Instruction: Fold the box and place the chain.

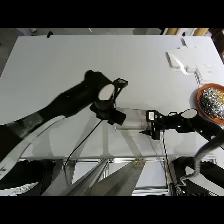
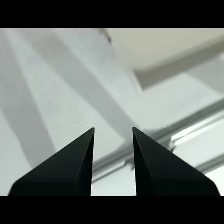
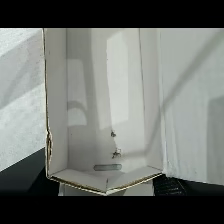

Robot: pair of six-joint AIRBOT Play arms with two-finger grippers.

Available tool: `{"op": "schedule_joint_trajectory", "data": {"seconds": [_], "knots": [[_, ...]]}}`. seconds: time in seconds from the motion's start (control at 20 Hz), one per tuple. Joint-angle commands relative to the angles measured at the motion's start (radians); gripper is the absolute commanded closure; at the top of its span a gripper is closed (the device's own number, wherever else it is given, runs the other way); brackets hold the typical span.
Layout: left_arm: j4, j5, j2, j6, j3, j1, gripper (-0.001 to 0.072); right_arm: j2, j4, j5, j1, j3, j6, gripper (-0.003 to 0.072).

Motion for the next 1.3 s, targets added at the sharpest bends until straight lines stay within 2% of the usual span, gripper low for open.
{"op": "schedule_joint_trajectory", "data": {"seconds": [0.0,0.1,0.2,0.25,0.3,0.45,0.6,0.75,0.9,1.05,1.25], "knots": [[-0.025,-0.043,0.153,0.198,-0.064,0.074,0.0435,0.001,0.000,0.000,0.000,0.001,0.000,0.0272],[-0.027,0.018,0.248,0.290,-0.145,0.143,0.0407,0.001,0.000,0.000,0.000,0.001,0.000,0.0272],[-0.043,0.124,0.323,0.443,-0.256,0.220,0.0116,0.001,0.000,0.000,0.000,0.001,0.000,0.0272],[-0.074,0.196,0.349,0.553,-0.322,0.260,0.0034,0.001,0.000,0.000,0.000,0.001,0.000,0.0272],[-0.107,0.259,0.364,0.678,-0.383,0.292,0.0016,0.000,0.000,0.000,0.000,0.001,0.000,0.0272],[-0.278,0.493,0.363,1.157,-0.568,0.360,0.0017,0.001,0.000,0.000,0.000,0.001,0.000,0.0272],[-0.503,0.658,0.310,1.663,-0.676,0.367,0.0018,0.001,0.000,0.000,0.000,0.001,0.000,0.0272],[-0.697,0.707,0.197,2.015,-0.681,0.352,0.0017,0.001,0.000,0.000,0.000,0.001,0.000,0.0272],[-0.839,0.745,0.109,2.260,-0.681,0.308,0.0017,0.001,0.000,0.000,0.000,0.001,0.000,0.0272],[-0.914,0.750,0.055,2.378,-0.681,0.298,0.0017,0.001,0.000,0.000,0.000,0.001,0.000,0.0272],[-0.928,0.750,0.036,2.392,-0.681,0.282,0.0017,0.001,0.000,0.000,0.000,0.001,0.000,0.0272]]}}
